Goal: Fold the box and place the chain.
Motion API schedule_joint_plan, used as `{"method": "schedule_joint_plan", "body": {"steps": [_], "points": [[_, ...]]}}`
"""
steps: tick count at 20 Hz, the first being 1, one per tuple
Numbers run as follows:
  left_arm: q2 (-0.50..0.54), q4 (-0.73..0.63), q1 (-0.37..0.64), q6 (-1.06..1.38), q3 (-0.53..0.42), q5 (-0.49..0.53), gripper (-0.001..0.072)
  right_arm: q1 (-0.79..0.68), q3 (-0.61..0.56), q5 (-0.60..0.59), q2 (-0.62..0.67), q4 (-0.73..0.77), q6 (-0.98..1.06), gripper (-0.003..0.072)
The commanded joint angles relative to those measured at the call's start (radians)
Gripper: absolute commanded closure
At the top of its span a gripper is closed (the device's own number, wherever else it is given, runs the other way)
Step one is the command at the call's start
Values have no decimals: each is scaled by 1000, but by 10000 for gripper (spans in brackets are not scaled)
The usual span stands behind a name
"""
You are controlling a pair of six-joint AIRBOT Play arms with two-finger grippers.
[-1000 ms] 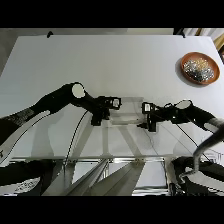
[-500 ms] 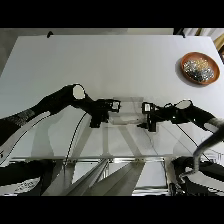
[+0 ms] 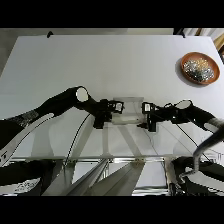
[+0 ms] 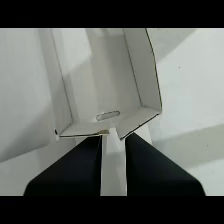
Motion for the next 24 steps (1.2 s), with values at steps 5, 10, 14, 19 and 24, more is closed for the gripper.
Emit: {"method": "schedule_joint_plan", "body": {"steps": [5,10,14,19,24], "points": [[-2,-21,-39,0,0,93,559,-1,1,0,0,0,0,216],[-2,-36,-69,-23,0,115,580,-1,1,1,0,0,0,216],[-2,-37,-71,-38,0,115,574,-1,1,0,0,0,0,216],[-21,-37,-76,-38,0,110,359,-1,1,0,0,0,0,216],[-27,-38,-79,-38,0,111,355,-1,1,0,0,0,0,216]]}}
